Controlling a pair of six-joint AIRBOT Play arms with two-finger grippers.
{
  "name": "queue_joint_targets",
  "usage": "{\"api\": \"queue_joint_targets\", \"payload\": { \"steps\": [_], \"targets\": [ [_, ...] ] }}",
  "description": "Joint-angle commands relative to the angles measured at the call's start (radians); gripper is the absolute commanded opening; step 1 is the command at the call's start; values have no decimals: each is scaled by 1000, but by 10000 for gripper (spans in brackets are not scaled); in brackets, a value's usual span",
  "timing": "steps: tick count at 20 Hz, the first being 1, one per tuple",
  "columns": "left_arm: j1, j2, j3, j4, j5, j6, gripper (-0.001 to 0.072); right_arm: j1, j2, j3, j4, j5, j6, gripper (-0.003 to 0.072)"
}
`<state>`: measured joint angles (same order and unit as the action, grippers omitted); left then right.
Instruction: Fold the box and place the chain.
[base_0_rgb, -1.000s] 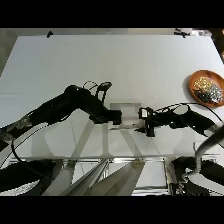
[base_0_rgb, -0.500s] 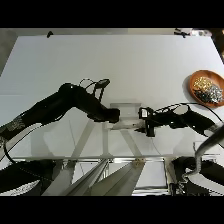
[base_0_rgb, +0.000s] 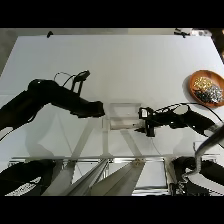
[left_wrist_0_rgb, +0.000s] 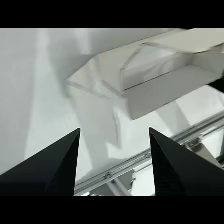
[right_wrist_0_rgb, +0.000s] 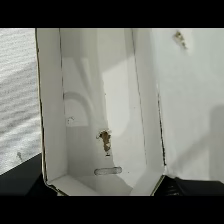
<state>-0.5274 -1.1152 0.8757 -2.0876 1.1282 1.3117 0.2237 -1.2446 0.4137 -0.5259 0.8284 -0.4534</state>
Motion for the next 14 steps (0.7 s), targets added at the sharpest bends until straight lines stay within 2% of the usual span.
{"api": "queue_joint_targets", "payload": {
  "steps": [1,4,10,14],
  "targets": [
    [122,80,-173,-65,-17,43,462,-1,0,0,0,0,0,414],
    [167,77,-270,-124,-68,97,462,-1,0,0,0,0,0,414],
    [106,-61,-275,-252,-174,219,462,-1,0,0,0,0,0,414],
    [52,-85,-274,-288,-226,257,461,-1,0,0,0,0,0,414]
  ]
}}
